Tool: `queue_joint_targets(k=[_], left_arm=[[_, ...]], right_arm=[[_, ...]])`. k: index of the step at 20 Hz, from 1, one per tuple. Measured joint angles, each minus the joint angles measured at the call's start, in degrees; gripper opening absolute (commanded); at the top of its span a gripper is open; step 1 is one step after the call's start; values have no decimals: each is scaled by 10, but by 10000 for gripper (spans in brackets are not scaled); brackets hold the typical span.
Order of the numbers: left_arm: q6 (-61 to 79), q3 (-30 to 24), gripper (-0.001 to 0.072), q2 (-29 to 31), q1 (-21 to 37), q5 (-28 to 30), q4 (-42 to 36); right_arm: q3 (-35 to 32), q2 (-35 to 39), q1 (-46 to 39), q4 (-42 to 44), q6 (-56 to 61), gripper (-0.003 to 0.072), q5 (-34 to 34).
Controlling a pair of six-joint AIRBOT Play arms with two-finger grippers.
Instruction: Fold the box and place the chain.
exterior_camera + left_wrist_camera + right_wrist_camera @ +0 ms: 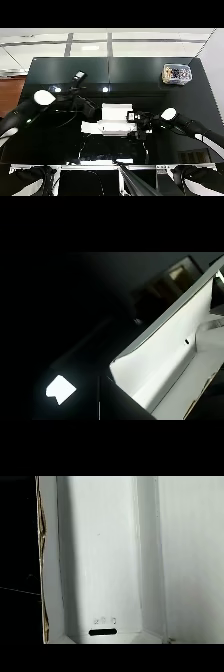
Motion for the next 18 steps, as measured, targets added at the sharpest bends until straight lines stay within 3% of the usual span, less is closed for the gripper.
queue_joint_targets(k=[2, 3, 4, 5, 9, 14, 15, 17, 18], left_arm=[[48, -27, 35, 49, 6, -3, 8], [88, -41, 220, 66, 8, -8, 11], [132, -54, 535, 76, 9, -19, 17], [187, -68, 712, 81, 7, -24, 23], [344, -89, 713, 55, -11, -19, 64], [441, -65, 693, -23, -36, -22, 87], [452, -60, 672, -35, -40, -30, 88], [467, -52, 551, -52, -45, -40, 85], [471, -49, 454, -58, -47, -43, 76]], right_arm=[[0, 0, 0, 0, 0, 155, -1], [0, 0, 0, 0, 0, 155, -1], [0, 0, 0, 0, 0, 155, -1], [0, 0, 0, 0, 0, 155, -1], [0, 0, 0, 0, 0, 155, -1], [0, 0, 0, 0, 0, 155, -1], [0, 0, 0, 0, 0, 155, -1], [0, 0, 0, 0, 0, 155, -1], [0, 0, 0, 0, 0, 155, -1]])
